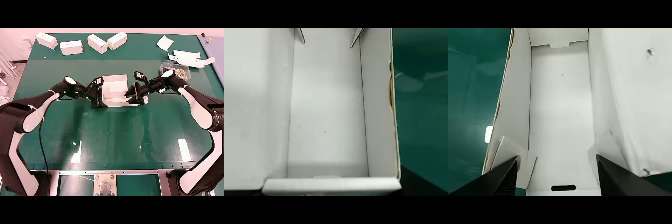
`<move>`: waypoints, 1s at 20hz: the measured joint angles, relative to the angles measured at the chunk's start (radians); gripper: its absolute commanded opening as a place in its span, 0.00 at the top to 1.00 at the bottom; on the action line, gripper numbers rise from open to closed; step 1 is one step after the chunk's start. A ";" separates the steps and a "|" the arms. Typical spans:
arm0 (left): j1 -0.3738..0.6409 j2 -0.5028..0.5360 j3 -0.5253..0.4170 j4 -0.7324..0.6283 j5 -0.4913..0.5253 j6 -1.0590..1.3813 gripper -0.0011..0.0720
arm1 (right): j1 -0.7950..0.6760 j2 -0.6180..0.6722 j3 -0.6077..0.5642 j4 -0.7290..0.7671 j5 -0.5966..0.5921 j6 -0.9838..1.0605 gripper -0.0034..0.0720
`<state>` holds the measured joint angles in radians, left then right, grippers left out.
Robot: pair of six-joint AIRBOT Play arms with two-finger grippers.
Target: Fold the box and place the chain.
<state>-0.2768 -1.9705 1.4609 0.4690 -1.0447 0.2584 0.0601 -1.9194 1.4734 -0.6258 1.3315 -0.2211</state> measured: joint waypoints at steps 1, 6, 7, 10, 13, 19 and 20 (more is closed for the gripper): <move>0.000 0.000 0.000 0.000 0.000 0.000 0.34 | 0.000 -0.001 0.000 0.006 0.000 -0.006 0.02; 0.000 0.000 0.000 -0.002 0.000 0.000 0.34 | 0.000 -0.003 0.000 0.029 0.010 -0.019 0.02; 0.000 0.000 0.000 -0.002 0.000 0.000 0.34 | 0.000 -0.003 0.000 0.030 0.011 -0.019 0.05; -0.002 0.000 0.000 -0.004 0.002 -0.002 0.34 | -0.011 -0.004 0.003 0.032 0.022 -0.012 0.58; -0.002 0.000 0.000 -0.005 0.003 -0.002 0.34 | -0.039 -0.003 0.022 0.032 0.067 0.006 0.90; -0.002 0.000 0.000 -0.003 0.002 -0.002 0.34 | -0.117 0.016 0.098 0.028 0.222 0.152 0.94; -0.002 0.000 0.000 -0.003 0.002 -0.001 0.34 | -0.130 0.021 0.110 0.028 0.243 0.196 0.94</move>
<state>-0.2787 -1.9709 1.4609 0.4660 -1.0431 0.2573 -0.0704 -1.8984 1.5837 -0.5976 1.5742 -0.0246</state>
